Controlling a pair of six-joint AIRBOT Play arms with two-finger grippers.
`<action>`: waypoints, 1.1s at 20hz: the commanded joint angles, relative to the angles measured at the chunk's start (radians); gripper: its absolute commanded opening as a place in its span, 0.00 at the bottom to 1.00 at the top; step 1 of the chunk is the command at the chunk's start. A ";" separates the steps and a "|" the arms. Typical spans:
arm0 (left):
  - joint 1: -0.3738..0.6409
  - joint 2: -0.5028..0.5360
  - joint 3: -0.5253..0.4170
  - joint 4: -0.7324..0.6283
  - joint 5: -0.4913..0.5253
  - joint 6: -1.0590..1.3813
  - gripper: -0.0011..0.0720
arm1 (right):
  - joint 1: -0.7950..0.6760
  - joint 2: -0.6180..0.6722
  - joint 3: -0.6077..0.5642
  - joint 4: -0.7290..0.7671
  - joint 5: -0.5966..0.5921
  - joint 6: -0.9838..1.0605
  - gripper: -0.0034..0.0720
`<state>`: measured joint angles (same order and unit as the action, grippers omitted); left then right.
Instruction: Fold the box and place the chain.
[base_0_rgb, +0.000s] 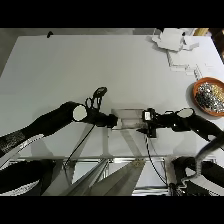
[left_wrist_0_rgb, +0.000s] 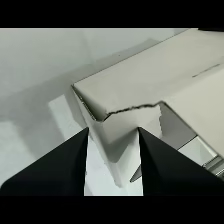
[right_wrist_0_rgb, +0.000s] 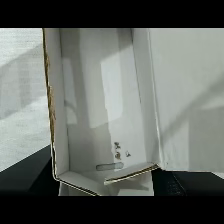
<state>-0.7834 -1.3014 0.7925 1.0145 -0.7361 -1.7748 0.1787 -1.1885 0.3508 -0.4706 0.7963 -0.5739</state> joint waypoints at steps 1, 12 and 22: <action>-0.010 -0.025 0.064 0.117 -0.092 -0.132 0.50 | 0.000 0.000 0.000 0.000 0.001 0.000 0.62; -0.110 -0.232 0.318 0.285 -0.378 -0.505 0.49 | 0.000 0.000 0.000 0.000 0.000 0.000 0.62; -0.136 -0.298 0.388 0.351 -0.424 -0.609 0.49 | 0.000 0.000 0.000 0.000 0.000 0.000 0.62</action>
<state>-0.9085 -1.5826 1.1717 1.3430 -1.1496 -2.3573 0.1787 -1.1885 0.3508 -0.4706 0.7967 -0.5739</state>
